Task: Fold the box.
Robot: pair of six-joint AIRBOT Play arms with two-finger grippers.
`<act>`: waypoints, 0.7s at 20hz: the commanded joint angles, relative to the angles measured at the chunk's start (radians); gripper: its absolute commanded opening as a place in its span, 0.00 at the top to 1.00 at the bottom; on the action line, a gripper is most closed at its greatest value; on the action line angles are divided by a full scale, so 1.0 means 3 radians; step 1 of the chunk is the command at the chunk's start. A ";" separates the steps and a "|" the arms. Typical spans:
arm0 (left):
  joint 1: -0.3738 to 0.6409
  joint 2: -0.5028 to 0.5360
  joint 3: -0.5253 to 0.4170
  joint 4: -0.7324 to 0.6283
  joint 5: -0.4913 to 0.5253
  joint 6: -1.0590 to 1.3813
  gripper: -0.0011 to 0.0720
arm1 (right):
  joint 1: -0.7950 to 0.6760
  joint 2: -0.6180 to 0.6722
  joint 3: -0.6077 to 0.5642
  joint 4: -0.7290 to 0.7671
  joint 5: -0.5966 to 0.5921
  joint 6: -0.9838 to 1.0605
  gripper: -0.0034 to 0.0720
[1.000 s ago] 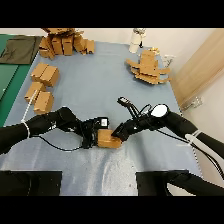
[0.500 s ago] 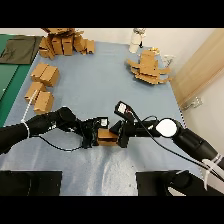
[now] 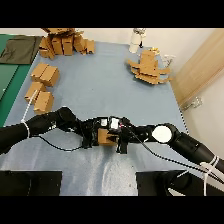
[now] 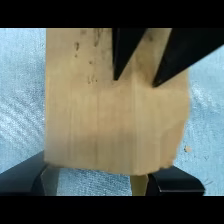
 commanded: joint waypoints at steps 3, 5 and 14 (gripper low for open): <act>0.0003 -0.0001 0.0000 0.0001 0.0001 0.0000 0.57 | 0.0015 -0.0090 -0.0001 -0.0037 -0.0050 -0.0491 0.41; 0.0003 -0.0001 0.0000 0.0001 0.0000 0.0000 0.59 | 0.0015 -0.0090 -0.0001 -0.0036 -0.0037 -0.0511 0.41; 0.0003 -0.0001 0.0000 0.0000 0.0000 0.0001 0.59 | 0.0015 -0.0159 -0.0001 -0.0324 -0.0053 -0.0568 0.41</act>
